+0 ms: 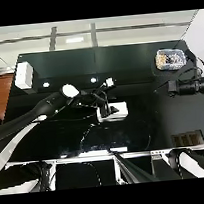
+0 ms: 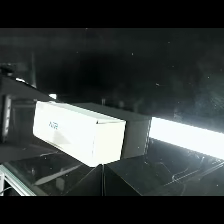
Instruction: Fold the box and place the chain.
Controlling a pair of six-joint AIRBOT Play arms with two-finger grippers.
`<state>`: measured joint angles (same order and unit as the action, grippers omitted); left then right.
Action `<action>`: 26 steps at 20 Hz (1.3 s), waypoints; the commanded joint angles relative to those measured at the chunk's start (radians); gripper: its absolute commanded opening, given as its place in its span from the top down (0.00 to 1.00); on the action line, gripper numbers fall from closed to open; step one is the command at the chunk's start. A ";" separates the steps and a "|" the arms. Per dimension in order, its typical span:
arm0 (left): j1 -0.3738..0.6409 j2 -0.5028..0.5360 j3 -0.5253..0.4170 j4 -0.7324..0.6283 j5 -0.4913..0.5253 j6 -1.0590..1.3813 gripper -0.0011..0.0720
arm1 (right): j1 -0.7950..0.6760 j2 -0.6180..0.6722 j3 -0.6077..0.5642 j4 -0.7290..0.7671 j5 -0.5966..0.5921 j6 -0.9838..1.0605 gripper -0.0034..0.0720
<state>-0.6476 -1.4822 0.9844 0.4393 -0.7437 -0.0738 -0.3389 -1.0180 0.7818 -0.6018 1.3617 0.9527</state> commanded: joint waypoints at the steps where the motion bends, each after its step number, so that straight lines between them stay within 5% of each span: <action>1: -0.007 -0.059 0.027 -0.006 -0.029 -0.067 0.02 | -0.001 0.000 0.001 -0.001 -0.001 -0.019 0.93; 26: -0.009 -0.074 0.028 0.088 -0.078 -0.078 0.02 | -0.001 0.000 0.001 -0.002 0.000 -0.021 0.92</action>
<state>-0.6563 -1.5562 1.0111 0.5198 -0.8211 -0.1535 -0.3389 -1.0180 0.7818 -0.6033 1.3613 0.9310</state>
